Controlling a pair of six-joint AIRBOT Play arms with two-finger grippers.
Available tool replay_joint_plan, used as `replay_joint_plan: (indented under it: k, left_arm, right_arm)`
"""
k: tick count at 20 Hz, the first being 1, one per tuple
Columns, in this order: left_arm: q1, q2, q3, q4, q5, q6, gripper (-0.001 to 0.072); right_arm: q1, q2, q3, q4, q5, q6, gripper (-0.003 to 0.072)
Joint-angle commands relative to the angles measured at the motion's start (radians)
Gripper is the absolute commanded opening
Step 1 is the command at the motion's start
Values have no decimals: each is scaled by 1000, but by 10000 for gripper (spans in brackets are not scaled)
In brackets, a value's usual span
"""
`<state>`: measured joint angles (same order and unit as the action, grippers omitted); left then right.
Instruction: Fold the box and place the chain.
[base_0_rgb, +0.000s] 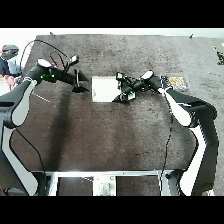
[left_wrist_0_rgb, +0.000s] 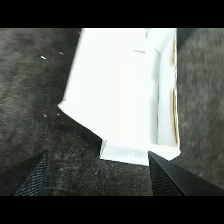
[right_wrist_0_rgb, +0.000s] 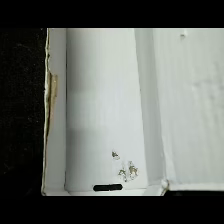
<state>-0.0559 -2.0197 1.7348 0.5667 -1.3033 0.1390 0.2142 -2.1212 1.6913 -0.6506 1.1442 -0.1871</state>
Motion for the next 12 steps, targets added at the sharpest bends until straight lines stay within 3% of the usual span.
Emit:
replay_joint_plan:
  k: [1, 12]
  left_arm:
    - [-13, -36, -7, -14, -10, 132, 720]
    - [-17, -64, -7, 30, -58, 185, 720]
  right_arm:
    - [1, -1, 0, 0, 0, 0, 421]
    - [1, -1, 0, 0, 0, 0, 421]
